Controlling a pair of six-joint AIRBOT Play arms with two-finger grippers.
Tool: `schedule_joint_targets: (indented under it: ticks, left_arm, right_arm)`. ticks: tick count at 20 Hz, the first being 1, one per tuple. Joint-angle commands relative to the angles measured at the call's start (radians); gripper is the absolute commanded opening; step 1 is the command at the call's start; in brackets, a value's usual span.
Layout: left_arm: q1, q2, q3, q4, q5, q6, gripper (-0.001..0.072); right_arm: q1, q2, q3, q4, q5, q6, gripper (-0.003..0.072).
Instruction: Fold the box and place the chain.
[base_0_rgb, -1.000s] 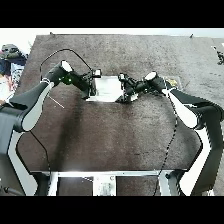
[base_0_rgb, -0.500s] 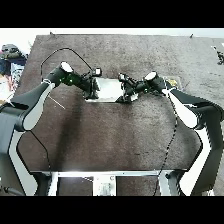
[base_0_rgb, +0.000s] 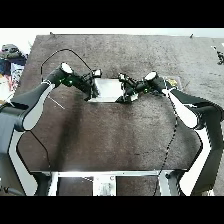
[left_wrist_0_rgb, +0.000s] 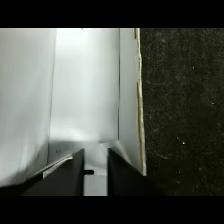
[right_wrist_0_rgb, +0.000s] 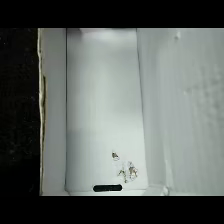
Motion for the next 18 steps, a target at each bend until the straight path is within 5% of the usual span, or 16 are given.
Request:
schedule_joint_targets:
  ticks: [1, 3, 6, 10, 15, 18]
  left_arm:
    - [0.039, 0.006, 0.001, -0.01, -0.062, -0.021, 0.0104]
    - [0.063, 0.006, 0.023, -0.034, -0.164, -0.025, 0.0012]
    - [0.069, 0.011, 0.109, -0.046, -0.264, -0.148, 0.001]
    - [0.084, 0.117, 0.128, -0.02, -0.224, -0.383, 0.0006]
    - [0.22, 0.211, 0.117, -0.007, -0.139, -0.768, 0.0006]
    - [0.276, 0.21, 0.021, -0.006, -0.124, -0.884, 0.0008]
  right_arm:
    - [0.0, 0.0, 0.0, 0.0, 0.0, 0.0, 0.0463]
    - [0.0, 0.0, 0.0, 0.0, 0.0, 0.0, 0.0463]
    - [0.0, 0.0, 0.0, 0.0, 0.0, 0.0, 0.0463]
    - [0.0, 0.0, 0.0, 0.0, 0.0, 0.0, 0.0463]
    - [0.0, 0.0, 0.0, -0.001, 0.0, 0.0, 0.0463]
    - [0.0, 0.0, 0.0, 0.0, 0.0, 0.0, 0.0463]
